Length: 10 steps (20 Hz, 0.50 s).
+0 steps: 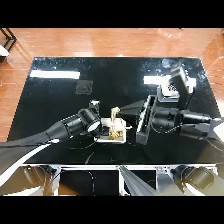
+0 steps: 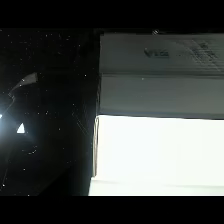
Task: Fold the box and place the chain.
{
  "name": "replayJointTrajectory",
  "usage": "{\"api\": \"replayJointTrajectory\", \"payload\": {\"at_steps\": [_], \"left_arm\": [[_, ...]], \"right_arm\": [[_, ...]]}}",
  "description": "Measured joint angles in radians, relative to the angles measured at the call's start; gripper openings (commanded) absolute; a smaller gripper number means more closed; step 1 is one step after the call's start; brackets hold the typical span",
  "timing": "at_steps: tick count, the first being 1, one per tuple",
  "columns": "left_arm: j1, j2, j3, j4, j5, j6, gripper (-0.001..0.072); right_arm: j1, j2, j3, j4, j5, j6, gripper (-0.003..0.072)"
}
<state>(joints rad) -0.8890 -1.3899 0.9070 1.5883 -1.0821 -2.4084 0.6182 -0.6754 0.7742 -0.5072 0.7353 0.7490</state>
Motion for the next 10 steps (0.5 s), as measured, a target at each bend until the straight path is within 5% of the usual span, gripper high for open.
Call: {"api": "replayJointTrajectory", "payload": {"at_steps": [10], "left_arm": [[0.000, 0.000, 0.000, 0.000, 0.000, 0.000, 0.0025]], "right_arm": [[0.009, -0.001, 0.229, 0.033, -0.030, 0.003, 0.0022]]}}
